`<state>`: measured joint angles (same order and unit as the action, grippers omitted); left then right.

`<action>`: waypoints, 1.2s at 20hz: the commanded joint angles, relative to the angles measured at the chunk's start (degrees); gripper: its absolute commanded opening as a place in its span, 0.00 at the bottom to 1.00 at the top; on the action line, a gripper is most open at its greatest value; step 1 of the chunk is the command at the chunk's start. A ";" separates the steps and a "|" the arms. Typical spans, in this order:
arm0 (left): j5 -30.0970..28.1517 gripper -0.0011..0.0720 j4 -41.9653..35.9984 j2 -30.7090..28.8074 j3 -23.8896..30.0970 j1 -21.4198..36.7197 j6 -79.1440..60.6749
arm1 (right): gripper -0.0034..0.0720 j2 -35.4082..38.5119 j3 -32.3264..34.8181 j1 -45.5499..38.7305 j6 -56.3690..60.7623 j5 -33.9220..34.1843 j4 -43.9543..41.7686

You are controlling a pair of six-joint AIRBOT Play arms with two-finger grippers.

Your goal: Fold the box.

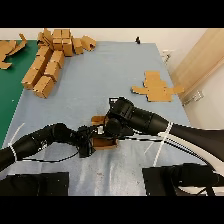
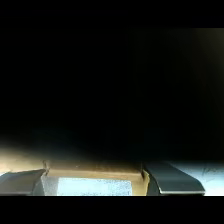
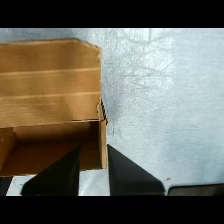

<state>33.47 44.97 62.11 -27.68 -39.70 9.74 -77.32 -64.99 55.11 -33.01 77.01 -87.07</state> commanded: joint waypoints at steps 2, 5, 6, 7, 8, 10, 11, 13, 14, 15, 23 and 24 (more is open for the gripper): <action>0.00 0.74 0.02 0.04 0.00 0.04 0.00 | 0.25 0.02 -0.52 -0.04 0.00 0.68 0.76; 0.00 0.74 0.02 0.04 0.00 0.04 0.02 | 0.25 0.02 -0.52 -0.04 0.00 0.85 0.76; 0.00 0.74 0.02 0.04 0.00 0.04 0.00 | 0.25 0.02 -0.52 -0.04 0.00 1.36 0.76; 0.00 0.74 0.02 0.04 0.00 0.04 0.00 | 0.16 0.02 -0.52 -0.04 0.00 1.79 0.94; 0.00 0.74 0.02 0.04 0.00 0.04 0.00 | 0.13 0.02 -0.52 -0.04 0.00 2.14 1.03; 0.00 0.74 0.02 0.04 0.00 0.04 0.00 | 0.05 0.02 -0.52 -0.04 0.00 2.84 1.49; 0.00 0.74 0.02 0.04 0.00 0.04 0.00 | 0.05 0.02 -0.52 -0.04 0.00 3.08 1.92; -0.02 0.74 0.02 0.04 0.00 0.04 0.00 | 0.05 0.00 -0.52 -0.04 0.00 3.26 2.49; 0.00 0.74 0.02 0.04 0.00 0.04 0.00 | 0.05 0.00 -0.50 -0.04 0.00 3.28 2.71; 0.00 0.74 0.02 0.04 0.00 0.04 0.00 | 0.05 0.00 -0.50 -0.04 0.00 3.34 2.71; 0.00 0.74 0.02 0.04 0.00 0.04 0.00 | 0.05 -0.07 -0.50 -0.02 0.00 13.99 8.83; 0.00 0.74 0.02 0.04 0.00 0.04 0.00 | 0.05 -0.07 -0.50 -0.02 0.00 15.13 9.92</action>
<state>33.47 44.99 62.11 -27.68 -39.70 9.76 -77.36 -65.49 55.07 -33.01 87.77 -80.27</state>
